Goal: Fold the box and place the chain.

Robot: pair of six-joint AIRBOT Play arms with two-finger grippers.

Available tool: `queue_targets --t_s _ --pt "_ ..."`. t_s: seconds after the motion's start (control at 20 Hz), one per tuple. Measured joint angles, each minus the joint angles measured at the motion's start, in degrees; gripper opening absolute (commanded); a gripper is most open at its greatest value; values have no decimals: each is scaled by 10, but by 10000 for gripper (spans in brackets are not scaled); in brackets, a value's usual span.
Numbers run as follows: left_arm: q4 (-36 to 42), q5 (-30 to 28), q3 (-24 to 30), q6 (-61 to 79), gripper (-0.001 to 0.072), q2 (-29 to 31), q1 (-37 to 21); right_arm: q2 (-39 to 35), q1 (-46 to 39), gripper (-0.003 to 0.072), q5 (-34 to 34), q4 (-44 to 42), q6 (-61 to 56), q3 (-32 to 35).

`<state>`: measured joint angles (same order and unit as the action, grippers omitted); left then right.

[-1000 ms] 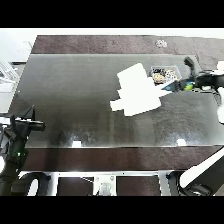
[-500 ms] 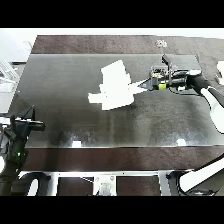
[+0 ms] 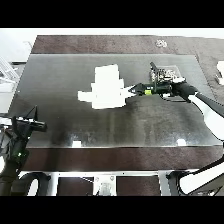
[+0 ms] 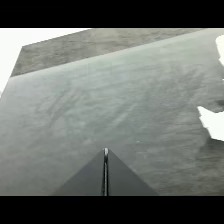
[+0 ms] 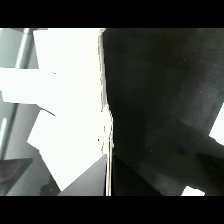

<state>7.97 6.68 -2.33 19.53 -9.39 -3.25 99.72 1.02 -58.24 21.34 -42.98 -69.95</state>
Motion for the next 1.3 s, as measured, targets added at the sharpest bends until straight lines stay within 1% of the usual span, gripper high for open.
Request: queue_targets --t_s 0.2,0.45,0.5,0.55,0.6,0.8,0.95,1.05,1.15,1.3 --pt "0 49 0 0 21 0 0 7 16 12 37 5 -3 3" --pt "0 72 0 0 21 0 0 10 21 13 61 7 -4 4" --pt "0 77 0 0 38 0 0 10 22 13 64 7 -4 4" --pt "0 81 0 -1 288 0 0 10 22 14 66 7 -4 4" --pt "0 84 0 -2 425 0 0 10 22 13 68 9 -5 4" --pt "4 85 -7 -48 429 -4 0 10 23 13 71 16 -6 4" --pt "5 85 -39 -83 429 -39 0 10 24 13 73 18 -6 4" --pt "6 90 -76 -99 429 -88 0 10 24 14 73 19 -6 4" --pt "6 103 -128 -108 429 -160 0 10 24 14 73 20 -6 4" --pt "5 146 -215 -115 429 -279 0 10 24 14 73 20 -6 4"
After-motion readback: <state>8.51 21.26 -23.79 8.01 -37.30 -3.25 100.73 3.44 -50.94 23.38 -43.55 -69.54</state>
